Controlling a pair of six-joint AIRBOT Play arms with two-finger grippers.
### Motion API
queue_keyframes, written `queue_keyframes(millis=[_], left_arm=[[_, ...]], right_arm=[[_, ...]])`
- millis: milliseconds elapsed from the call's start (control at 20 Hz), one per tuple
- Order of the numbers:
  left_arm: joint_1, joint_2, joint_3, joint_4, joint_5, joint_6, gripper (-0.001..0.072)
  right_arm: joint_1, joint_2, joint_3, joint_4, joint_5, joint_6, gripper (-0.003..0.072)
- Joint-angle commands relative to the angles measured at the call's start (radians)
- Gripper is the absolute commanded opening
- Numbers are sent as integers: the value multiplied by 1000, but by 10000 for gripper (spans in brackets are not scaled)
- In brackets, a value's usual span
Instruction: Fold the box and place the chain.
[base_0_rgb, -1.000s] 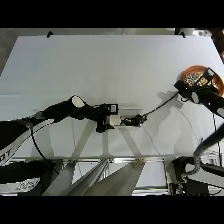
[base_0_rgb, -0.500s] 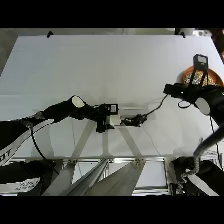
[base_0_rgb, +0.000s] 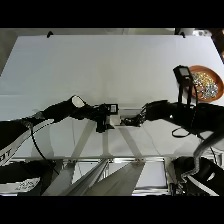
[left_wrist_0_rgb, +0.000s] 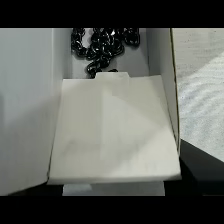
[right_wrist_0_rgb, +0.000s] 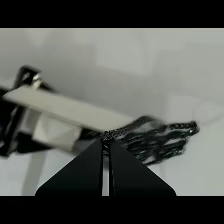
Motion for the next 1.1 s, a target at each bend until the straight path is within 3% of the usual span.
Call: queue_keyframes(millis=[0,350,750,900,1050], left_arm=[[0,0,0,0,0,0,387],[0,0,0,0,0,0,387],[0,0,0,0,0,0,387],[0,0,0,0,0,0,387],[0,0,0,0,0,0,387]], right_arm=[[137,19,1,61,2,-2,15],[215,-38,-11,-5,-57,-2,15],[214,-312,-58,-93,-257,51,15],[214,-409,-58,-87,-264,62,17],[214,-444,-58,-91,-268,77,126]])
